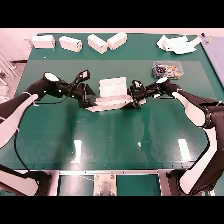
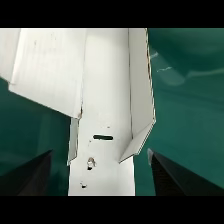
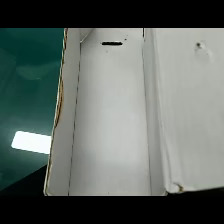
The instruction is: Fold the box and place the chain.
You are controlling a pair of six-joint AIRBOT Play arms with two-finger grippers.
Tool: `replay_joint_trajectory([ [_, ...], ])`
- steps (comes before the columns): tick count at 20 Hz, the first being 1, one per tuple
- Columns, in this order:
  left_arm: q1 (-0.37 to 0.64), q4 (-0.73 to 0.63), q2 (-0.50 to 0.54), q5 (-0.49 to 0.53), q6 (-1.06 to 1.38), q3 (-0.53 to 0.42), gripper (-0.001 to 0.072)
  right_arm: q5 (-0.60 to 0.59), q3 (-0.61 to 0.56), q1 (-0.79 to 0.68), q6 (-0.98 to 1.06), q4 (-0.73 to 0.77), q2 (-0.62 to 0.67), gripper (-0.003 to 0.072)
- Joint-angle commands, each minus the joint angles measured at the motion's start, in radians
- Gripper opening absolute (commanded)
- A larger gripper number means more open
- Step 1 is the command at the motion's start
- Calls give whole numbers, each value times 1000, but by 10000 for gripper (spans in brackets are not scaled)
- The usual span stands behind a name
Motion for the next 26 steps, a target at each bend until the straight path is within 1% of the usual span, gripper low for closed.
replay_joint_trajectory([
  [1, -44, 24, 1, 85, -16, -16, 715, 0, 0, 1, 0, 0, 0, 580],
  [5, -53, 45, 1, 127, -29, -16, 711, 0, 0, 1, 0, 0, 0, 579],
  [8, -53, 91, 1, 127, -64, -16, 706, 0, 0, 1, 0, 0, 0, 579],
  [11, -53, 89, 1, 124, -64, -16, 704, 0, 0, 1, 0, 0, 0, 579],
  [13, -53, 90, 1, 108, -64, -16, 586, 0, 0, 1, 0, 0, 0, 579],
  [18, -53, 82, 1, 58, -62, -19, 585, 0, 0, 1, 0, 0, 0, 579],
  [19, -53, 53, 1, 57, -45, -35, 585, 0, 0, 1, 0, 0, 0, 579],
  [22, -53, 29, 1, 85, -9, -81, 585, 0, 0, 1, 0, 0, 0, 579],
  [26, -53, 0, 1, 114, 26, -87, 584, 0, 0, 1, 0, 0, 0, 579],
])
